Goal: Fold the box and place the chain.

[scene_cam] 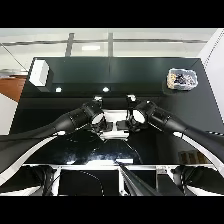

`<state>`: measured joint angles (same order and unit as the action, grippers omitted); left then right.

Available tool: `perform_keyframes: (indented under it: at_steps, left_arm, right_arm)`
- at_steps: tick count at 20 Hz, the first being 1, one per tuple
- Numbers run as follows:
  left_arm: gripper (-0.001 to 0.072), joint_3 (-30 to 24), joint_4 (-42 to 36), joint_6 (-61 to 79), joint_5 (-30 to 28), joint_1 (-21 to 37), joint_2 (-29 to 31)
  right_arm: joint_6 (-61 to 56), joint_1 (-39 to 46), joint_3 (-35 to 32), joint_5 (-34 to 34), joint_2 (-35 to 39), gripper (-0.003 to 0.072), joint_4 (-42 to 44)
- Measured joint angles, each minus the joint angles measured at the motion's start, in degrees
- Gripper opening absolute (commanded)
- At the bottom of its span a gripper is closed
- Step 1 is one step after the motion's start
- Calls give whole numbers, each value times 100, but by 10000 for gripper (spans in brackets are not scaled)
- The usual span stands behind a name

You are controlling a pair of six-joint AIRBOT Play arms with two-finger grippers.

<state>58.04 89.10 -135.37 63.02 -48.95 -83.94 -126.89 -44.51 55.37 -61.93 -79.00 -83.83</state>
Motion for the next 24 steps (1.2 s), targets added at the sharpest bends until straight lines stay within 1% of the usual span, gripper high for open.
perform_keyframes:
  at_steps: [4,11,18,24]
  left_arm:
    - [29,0,0,0,0,0,0]
    - [29,0,-2,0,-28,0,0]
    - [29,0,-2,-4,-63,0,0]
    - [29,0,-2,-4,-83,0,0]
  right_arm:
    - [-304,-15,138,-133,-153,236,-42]
    - [-494,-28,197,-186,-280,237,-44]
    - [-520,-35,197,0,-356,237,-66]
    - [-520,-35,197,11,-363,237,-90]
